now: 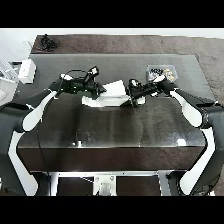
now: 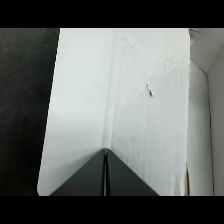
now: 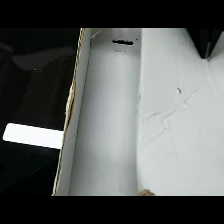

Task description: Fold the box and place the chain.

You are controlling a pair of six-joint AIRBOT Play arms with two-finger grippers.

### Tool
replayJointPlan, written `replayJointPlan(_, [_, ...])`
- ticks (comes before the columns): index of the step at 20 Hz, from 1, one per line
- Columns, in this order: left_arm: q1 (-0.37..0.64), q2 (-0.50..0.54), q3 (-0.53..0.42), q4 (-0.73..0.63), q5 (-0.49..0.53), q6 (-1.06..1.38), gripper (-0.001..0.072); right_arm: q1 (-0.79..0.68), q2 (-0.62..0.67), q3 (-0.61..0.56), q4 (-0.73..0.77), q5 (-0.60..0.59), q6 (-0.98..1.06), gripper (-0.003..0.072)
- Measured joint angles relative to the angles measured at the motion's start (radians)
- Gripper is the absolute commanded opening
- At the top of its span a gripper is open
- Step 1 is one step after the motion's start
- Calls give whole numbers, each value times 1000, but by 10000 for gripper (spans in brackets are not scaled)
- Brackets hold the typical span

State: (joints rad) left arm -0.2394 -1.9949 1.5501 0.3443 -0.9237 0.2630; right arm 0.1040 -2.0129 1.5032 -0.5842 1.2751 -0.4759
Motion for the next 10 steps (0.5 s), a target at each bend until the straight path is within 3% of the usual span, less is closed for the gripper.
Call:
replayJointPlan(5, [42, 106, 26, 6, -74, -15, 26, 1, 0, 0, -4, 0, -3, 498])
replayJointPlan(7, [78, 149, 29, 20, -154, -51, 497, 1, 0, 0, -6, 2, -3, 498])
replayJointPlan(10, [129, 178, 31, 99, -282, -116, 505, 1, 0, 0, -4, 2, -2, 498])
